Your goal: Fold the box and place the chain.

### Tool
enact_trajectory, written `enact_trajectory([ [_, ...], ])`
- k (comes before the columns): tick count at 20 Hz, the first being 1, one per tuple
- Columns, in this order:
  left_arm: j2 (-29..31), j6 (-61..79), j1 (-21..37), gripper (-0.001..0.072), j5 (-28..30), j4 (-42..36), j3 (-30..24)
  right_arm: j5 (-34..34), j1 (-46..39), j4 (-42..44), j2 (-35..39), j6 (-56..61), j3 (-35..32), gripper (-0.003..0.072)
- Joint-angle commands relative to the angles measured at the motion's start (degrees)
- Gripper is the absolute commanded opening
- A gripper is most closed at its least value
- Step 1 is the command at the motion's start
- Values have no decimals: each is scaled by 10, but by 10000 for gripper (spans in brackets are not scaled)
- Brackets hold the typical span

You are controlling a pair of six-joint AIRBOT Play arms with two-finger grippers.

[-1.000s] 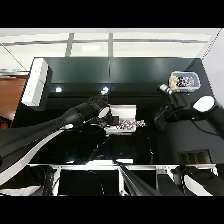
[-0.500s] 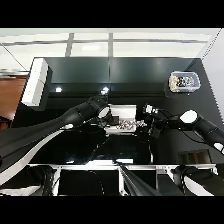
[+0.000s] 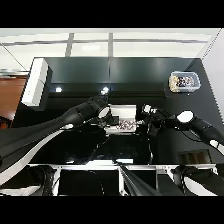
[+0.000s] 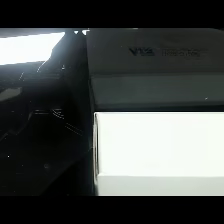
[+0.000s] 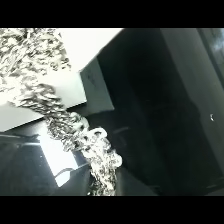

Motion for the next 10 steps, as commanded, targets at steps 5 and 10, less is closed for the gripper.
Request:
enact_trajectory([
  [5, 0, 0, 0, 29, 0, 0, 0, 14, -4, -12, 36, 224, 30, 14],
  [10, 0, 0, 0, 29, 0, 0, 0, 198, -52, 6, 134, 371, 130, 15],
])
